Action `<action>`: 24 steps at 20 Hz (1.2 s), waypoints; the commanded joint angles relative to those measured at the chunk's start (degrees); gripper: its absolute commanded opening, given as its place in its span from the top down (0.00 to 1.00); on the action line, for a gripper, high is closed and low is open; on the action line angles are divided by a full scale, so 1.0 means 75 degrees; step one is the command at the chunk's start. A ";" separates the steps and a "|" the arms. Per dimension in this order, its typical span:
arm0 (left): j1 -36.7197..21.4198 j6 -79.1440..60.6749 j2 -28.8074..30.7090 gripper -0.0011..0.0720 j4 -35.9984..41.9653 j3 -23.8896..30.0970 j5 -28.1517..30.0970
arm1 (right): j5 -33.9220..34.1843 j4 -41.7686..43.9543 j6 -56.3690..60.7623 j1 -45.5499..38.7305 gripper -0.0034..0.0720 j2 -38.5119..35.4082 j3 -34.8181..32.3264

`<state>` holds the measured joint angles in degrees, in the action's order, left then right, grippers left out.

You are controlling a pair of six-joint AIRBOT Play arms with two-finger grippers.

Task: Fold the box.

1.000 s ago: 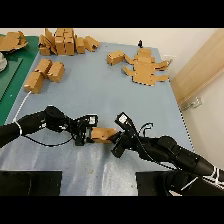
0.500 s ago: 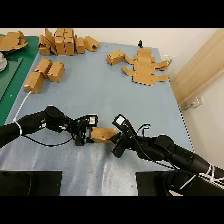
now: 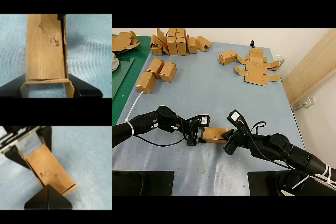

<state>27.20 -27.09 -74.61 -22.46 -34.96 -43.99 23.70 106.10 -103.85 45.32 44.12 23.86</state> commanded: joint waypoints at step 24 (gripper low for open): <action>-0.0125 0.1877 0.0169 0.47 0.0306 -0.0009 0.1684 | -0.0152 0.0866 0.4336 -0.2964 0.95 -0.0560 0.0493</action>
<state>26.79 -21.78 -74.13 -20.40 -34.96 -38.41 22.57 110.06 -71.68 23.16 39.97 27.51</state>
